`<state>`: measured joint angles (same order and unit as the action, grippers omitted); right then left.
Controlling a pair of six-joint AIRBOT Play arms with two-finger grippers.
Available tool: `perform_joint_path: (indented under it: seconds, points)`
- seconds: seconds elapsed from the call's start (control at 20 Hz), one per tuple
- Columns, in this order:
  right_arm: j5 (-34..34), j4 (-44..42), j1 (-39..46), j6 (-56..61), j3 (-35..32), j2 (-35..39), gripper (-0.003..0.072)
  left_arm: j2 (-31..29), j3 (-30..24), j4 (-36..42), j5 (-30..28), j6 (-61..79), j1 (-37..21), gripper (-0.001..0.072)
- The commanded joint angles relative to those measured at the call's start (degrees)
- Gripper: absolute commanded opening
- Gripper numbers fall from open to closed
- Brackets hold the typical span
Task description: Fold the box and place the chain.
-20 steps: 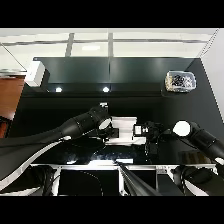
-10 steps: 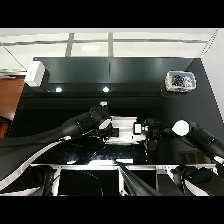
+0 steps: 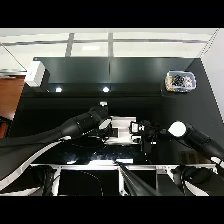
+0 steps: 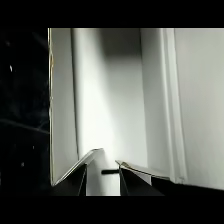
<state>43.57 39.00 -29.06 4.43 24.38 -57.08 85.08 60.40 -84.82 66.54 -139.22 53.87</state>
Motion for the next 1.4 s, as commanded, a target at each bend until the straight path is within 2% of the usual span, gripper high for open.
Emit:
perform_joint_path:
  seconds: [0.0, 0.35, 0.4, 0.45, 0.5, 0.55, 0.6, 0.65, 0.7, 0.75, 0.8, 0.85, 1.0, 1.1, 1.25, 1.35]
  points:
    - [-4.7, -5.0, -0.9, 0.6, -0.5, 0.0, 0.0234, 0.0, 0.0, 0.3, -0.3, -0.1, 0.0, 0.0025]
    - [-5.2, -5.4, -0.9, 1.2, -1.5, -0.1, 0.0237, 0.0, 0.0, 0.2, -0.3, -0.1, 0.0, 0.0025]
    - [-5.3, -5.4, -0.9, 1.6, -1.5, -0.1, 0.0369, 0.0, 0.0, 0.3, -0.3, -0.1, 0.0, 0.0025]
    - [-5.3, -5.3, -0.9, 2.5, -1.5, -0.1, 0.0465, 0.0, 0.0, 0.3, -0.3, -0.1, 0.0, 0.0025]
    - [-5.3, -5.1, -0.9, 2.7, -1.5, -0.1, 0.0430, 0.0, 0.0, 0.3, -0.3, -0.1, 0.0, 0.0025]
    - [-5.3, -4.6, -0.9, 3.7, -1.5, -0.1, 0.0276, 0.0, 0.0, 0.3, -0.3, -0.1, 0.0, 0.0025]
    - [-5.6, -4.5, -0.9, 5.4, -1.5, -0.1, 0.0279, 0.0, 0.0, 0.3, -0.3, -0.1, 0.0, 0.0025]
    - [-6.1, -4.5, -0.9, 6.1, -1.5, -0.1, 0.0362, 0.0, 0.0, 0.2, -0.3, -0.1, 0.0, 0.0025]
    - [-6.4, -4.5, -0.9, 6.1, -1.5, -0.1, 0.0374, 0.0, 0.0, 0.2, -0.3, -0.1, 0.0, 0.0025]
    - [-6.4, -4.4, -0.9, 6.1, -1.4, 0.0, 0.0138, 0.0, 0.0, 0.2, -0.3, -0.1, 0.0, 0.0025]
    - [-6.2, -4.4, -0.5, 6.6, -1.4, 0.4, 0.0056, 0.0, 0.0, 0.2, -0.3, -0.1, 0.0, 0.0025]
    - [-6.0, -4.4, 0.6, 11.3, -1.4, 1.5, 0.0011, 0.0, 0.0, 0.2, -0.2, -0.1, 0.0, 0.0025]
    - [0.7, -3.2, 9.3, 32.1, -1.4, 8.2, 0.0010, 0.0, 0.0, 0.2, -0.1, -0.1, 0.0, 0.0025]
    - [8.9, 3.1, 19.6, 46.2, -1.4, 12.0, 0.0010, 0.0, 0.0, 0.2, -0.1, -0.1, 0.0, 0.0025]
    - [19.4, 12.5, 37.5, 66.1, -1.5, 12.8, 0.0011, 0.0, 0.0, 0.3, 0.0, -0.1, 0.0, 0.0025]
    - [21.2, 13.5, 47.5, 73.3, -1.8, 12.7, 0.0011, 0.0, 0.0, 0.3, 0.0, -0.1, 0.0, 0.0025]
